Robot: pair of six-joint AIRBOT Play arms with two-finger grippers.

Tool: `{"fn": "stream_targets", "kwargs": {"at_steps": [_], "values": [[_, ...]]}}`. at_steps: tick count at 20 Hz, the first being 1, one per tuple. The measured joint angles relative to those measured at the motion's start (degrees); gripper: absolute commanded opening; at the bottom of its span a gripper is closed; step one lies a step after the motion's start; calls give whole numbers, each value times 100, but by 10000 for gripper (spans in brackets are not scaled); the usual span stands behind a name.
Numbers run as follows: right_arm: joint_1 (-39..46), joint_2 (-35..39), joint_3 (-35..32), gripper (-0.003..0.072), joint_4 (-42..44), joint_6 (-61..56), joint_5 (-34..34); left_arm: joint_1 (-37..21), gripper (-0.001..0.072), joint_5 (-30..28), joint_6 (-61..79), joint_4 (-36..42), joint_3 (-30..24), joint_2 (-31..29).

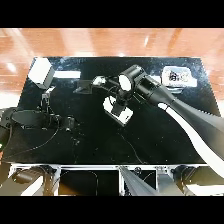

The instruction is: Fold the box and place the chain.

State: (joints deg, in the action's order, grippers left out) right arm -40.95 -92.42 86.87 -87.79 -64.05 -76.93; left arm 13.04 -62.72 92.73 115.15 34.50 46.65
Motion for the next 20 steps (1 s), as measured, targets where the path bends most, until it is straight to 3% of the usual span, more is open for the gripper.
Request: {"fn": "stream_targets", "kwargs": {"at_steps": [5,6,7,8,11,13,20], "values": [[105,9,52,68,-61,0,-2,0,592,0,2,-2,0,0],[136,11,55,213,-68,0,-4,0,592,0,2,-2,0,0],[166,11,63,512,-85,-7,-13,0,592,-2,2,-2,0,0],[195,11,85,650,-101,-63,-35,0,592,0,2,-2,0,0],[260,20,190,649,-81,-426,7,0,592,13,2,-2,0,2],[345,11,232,709,46,-769,136,-2,592,33,2,-2,0,4],[533,-260,267,705,807,-1425,330,0,592,127,4,-4,0,24]]}}
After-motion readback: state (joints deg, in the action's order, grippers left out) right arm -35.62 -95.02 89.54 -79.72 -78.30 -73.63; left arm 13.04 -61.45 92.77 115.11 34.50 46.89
